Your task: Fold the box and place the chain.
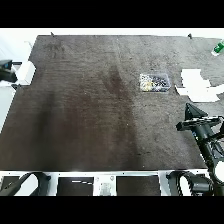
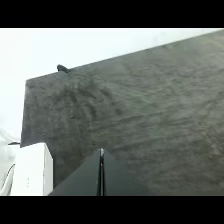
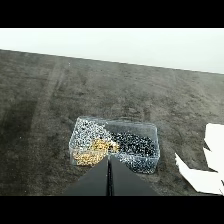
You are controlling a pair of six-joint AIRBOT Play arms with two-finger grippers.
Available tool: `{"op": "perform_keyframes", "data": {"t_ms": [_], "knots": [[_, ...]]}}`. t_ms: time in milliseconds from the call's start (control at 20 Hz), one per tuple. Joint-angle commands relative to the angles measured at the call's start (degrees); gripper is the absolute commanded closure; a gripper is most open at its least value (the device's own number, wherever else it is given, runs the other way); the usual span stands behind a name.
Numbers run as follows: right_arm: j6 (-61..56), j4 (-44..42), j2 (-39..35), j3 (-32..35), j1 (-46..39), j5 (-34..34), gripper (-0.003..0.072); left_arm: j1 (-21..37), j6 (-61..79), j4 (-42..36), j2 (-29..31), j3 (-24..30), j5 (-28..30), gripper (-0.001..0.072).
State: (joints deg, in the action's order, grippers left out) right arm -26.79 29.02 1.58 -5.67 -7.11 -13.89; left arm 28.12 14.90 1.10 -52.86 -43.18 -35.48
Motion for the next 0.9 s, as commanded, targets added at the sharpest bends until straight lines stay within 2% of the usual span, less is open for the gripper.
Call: {"op": "perform_keyframes", "data": {"t_ms": [0,50,200,350,450,550,750,850], "knots": [[-0.02,0.00,-0.04,0.02,-0.02,-0.02,0.0676,-0.28,7.13,-7.19,14.29,15.80,2.34,0.0701],[-0.02,0.00,-0.04,0.02,-0.02,-0.02,0.0675,-0.28,7.06,-8.74,17.46,18.91,4.07,0.0701],[-0.02,0.00,-0.04,0.02,-0.02,-0.02,0.0675,-0.28,6.93,-12.00,26.56,26.27,3.15,0.0701],[-0.02,0.00,-0.04,0.02,-0.02,-0.02,0.0675,-1.62,5.16,-12.33,31.61,29.20,1.79,0.0701],[-0.02,0.00,-0.04,0.02,-0.02,-0.02,0.0675,-4.94,2.80,-11.39,31.85,29.20,1.07,0.0701],[-0.02,0.00,-0.04,0.02,-0.02,-0.02,0.0675,-10.25,0.22,-10.01,31.82,29.20,2.69,0.0701],[-0.02,-0.02,-0.04,0.02,-0.02,-0.02,0.0675,-19.76,-2.05,-9.11,31.82,29.27,12.46,0.0700],[-0.02,0.00,-0.04,0.02,-0.02,-0.02,0.0675,-22.73,-2.05,-9.05,31.82,30.51,14.43,0.0699]]}}
